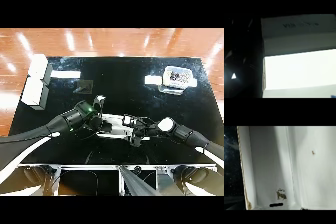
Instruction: Fold the box and place the chain.
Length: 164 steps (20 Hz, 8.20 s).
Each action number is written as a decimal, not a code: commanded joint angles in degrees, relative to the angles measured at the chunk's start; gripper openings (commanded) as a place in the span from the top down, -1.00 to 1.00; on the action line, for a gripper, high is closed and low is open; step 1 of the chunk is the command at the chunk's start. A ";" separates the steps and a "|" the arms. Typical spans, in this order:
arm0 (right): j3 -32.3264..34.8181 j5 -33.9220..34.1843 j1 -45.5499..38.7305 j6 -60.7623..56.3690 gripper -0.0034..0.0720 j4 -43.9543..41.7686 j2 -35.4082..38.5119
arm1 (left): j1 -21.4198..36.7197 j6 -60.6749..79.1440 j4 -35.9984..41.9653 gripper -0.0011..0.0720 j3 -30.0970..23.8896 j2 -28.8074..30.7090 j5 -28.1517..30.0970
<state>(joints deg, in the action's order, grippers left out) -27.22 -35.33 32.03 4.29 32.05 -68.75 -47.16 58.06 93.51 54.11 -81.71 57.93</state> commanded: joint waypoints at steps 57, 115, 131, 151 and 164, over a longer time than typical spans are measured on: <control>-0.02 0.00 0.07 0.00 -0.52 -0.02 0.04 | 0.81 0.24 0.48 0.91 1.97 0.09 1.18; -0.33 10.78 7.15 1.97 0.56 4.07 5.25 | 5.57 -2.56 -0.17 0.91 -1.03 1.81 3.48; -2.29 13.94 10.88 2.62 -0.04 -2.03 0.74 | 5.55 -2.56 0.20 0.91 -1.03 1.81 3.32; -2.29 11.74 10.86 2.60 0.87 -1.99 0.74 | 5.55 -2.56 0.44 0.91 -1.03 1.81 3.34; -2.32 -17.18 -14.69 -33.05 0.83 9.75 5.55 | 4.85 -2.58 0.44 0.91 -1.03 1.81 2.91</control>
<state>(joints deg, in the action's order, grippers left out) -29.47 -40.25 25.36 -19.59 39.70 -63.94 -42.19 55.42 93.86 53.10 -79.90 61.08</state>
